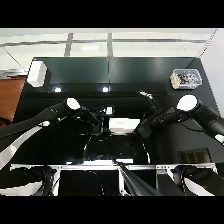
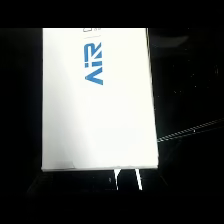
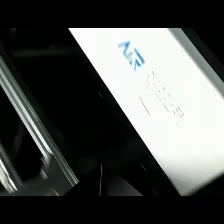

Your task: Fold the box and place the chain.

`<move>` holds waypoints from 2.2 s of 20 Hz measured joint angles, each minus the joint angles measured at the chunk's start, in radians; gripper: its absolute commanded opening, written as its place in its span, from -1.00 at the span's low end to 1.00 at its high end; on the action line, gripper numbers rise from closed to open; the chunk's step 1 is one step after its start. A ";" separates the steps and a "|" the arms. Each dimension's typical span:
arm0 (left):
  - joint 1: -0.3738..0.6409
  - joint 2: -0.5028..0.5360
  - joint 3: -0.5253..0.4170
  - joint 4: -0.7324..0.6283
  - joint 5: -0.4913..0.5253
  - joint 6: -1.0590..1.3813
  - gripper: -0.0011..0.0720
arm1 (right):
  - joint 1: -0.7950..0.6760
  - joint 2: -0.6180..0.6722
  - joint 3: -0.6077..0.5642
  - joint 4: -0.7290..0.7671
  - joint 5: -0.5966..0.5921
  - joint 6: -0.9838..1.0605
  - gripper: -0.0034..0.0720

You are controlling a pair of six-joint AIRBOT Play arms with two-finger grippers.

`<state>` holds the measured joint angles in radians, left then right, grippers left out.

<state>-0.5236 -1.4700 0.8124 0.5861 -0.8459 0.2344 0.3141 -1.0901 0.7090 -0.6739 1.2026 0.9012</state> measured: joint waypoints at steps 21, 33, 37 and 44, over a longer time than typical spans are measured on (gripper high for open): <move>0.000 0.007 0.002 -0.003 -0.014 -0.018 0.98 | -0.125 0.060 -0.004 0.073 -0.087 0.100 -0.86; -0.062 0.163 0.098 0.064 -0.014 -0.241 0.97 | -0.543 0.246 0.029 -0.043 0.119 0.121 -0.86; -0.155 0.029 0.257 0.061 -0.006 -0.326 0.97 | -0.562 0.249 0.029 -0.056 0.077 0.122 -0.86; -0.209 -0.142 0.416 0.159 -0.093 -0.557 0.97 | -0.568 0.251 0.029 -0.071 0.055 0.124 -0.86</move>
<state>-0.7330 -1.6115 1.2282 0.7452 -0.9386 -0.3222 -0.2543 -0.8394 0.7380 -0.7444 1.2579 1.0248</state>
